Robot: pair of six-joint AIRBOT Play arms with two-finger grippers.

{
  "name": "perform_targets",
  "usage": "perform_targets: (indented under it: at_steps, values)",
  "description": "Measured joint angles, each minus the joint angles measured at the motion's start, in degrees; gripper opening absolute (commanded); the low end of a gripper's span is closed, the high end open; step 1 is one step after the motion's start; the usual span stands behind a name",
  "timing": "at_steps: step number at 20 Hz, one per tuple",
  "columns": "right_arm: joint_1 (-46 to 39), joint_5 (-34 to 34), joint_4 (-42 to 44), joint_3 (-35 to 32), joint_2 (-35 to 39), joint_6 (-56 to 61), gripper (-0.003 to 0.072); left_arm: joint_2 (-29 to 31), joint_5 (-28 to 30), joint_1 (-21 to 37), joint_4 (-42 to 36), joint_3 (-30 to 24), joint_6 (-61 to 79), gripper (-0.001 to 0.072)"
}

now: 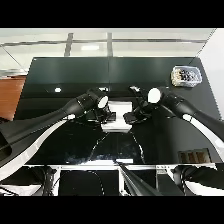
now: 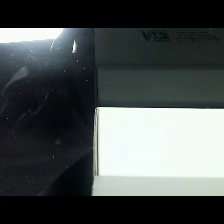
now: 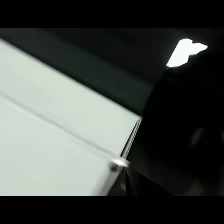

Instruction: Fold the box and place the chain.

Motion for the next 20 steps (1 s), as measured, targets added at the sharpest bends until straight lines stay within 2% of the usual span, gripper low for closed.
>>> perform_targets:
  at_steps: [4, 6, 10, 19, 20]
  values:
    - [4.7, -0.1, -10.6, 2.3, -0.8, 14.3, 0.0308, 0.0, 0.0, 0.0, 0.0, 0.0, 0.0, 0.0028]
    - [5.8, 0.0, -13.3, 2.6, -1.2, 19.3, 0.0308, 0.0, 0.0, 0.0, 0.1, 0.0, 0.0, 0.0028]
    - [6.7, -0.8, -14.3, 3.0, -2.2, 25.6, 0.0308, 0.0, 0.0, 0.0, 0.2, 0.0, 0.0, 0.0028]
    - [8.3, 0.8, -14.5, 3.2, -3.5, 29.8, 0.0304, 0.0, 0.0, 0.0, 0.2, 0.0, 0.0, 0.0028]
    - [8.3, 0.9, -14.5, 3.2, -3.6, 30.4, 0.019, 0.0, 0.0, 0.0, 0.2, 0.0, 0.0, 0.0028]
